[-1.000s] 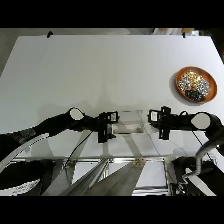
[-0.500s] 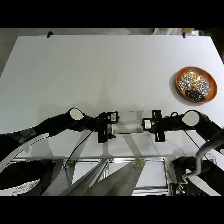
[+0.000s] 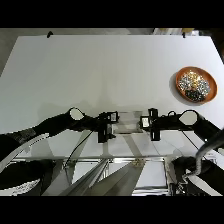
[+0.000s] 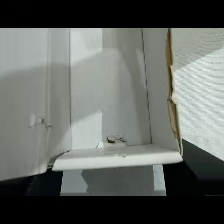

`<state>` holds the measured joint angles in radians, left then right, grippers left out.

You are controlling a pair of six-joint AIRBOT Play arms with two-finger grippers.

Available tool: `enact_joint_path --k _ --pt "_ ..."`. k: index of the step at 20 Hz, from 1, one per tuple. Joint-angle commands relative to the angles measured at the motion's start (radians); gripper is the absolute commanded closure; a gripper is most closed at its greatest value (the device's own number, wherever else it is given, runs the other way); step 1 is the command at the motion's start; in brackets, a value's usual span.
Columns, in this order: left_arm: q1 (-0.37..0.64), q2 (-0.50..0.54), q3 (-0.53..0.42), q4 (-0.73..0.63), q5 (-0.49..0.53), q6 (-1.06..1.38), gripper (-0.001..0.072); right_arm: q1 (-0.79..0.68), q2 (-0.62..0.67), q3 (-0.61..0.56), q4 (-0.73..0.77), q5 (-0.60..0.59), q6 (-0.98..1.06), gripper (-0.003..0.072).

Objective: Fold the box and place the chain.

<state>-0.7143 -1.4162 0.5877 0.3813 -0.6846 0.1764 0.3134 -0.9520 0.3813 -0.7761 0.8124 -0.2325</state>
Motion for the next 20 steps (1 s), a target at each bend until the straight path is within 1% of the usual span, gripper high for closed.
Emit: enact_joint_path --k 1,2,3,5,7,9,10,11,12,13,16,19,20 --pt "0.0 0.0 0.0 0.0 0.0 0.0 0.0505 0.045 -0.037 0.0 0.072 -0.017 -0.042 0.055" --pt "0.0 0.001 0.0 0.0 0.0 0.0 0.0505 0.056 -0.055 0.0 0.078 -0.035 -0.037 0.0471" --pt "0.0 0.001 0.0 0.0 0.0 0.0 0.0505 0.063 -0.063 0.0 0.077 -0.049 -0.037 0.0413" --pt "0.0 0.0 0.0 0.0 0.0 0.0 0.0505 0.063 -0.063 0.0 0.077 -0.054 -0.037 0.0365" --pt "0.0 0.001 0.0 0.0 0.0 0.0 0.0505 0.063 -0.062 0.0 0.077 -0.053 -0.026 0.0269" --pt "0.0 0.0 0.0 0.0 0.0 0.0 0.0505 0.063 -0.057 0.0 0.075 -0.053 -0.017 0.0275" --pt "0.0 0.001 0.0 0.0 0.0 0.0 0.0505 0.062 -0.042 0.0 0.069 -0.055 0.026 0.03" --pt "0.0 0.0 0.0 0.0 0.0 0.0 0.0505 0.055 -0.021 0.0 0.049 -0.055 0.077 0.0362" --pt "0.0 0.0 0.0 0.0 0.0 0.0 0.0505 0.043 0.009 0.0 0.011 -0.053 0.139 0.0503" --pt "0.0 0.0 0.0 0.0 0.0 0.0 0.0505 0.025 0.05 0.0 -0.044 -0.04 0.214 0.0668" --pt "0.0 0.0 0.0 0.0 0.0 0.0 0.0505 -0.047 0.204 0.0 -0.17 -0.021 0.447 0.0674" --pt "0.0 0.001 0.0 0.0 0.0 0.0 0.0505 -0.147 0.357 0.0 -0.186 0.007 0.649 0.0673" --pt "0.0 0.001 0.0 0.0 0.0 0.0 0.0505 -0.188 0.389 0.0 -0.196 0.006 0.737 0.0673"
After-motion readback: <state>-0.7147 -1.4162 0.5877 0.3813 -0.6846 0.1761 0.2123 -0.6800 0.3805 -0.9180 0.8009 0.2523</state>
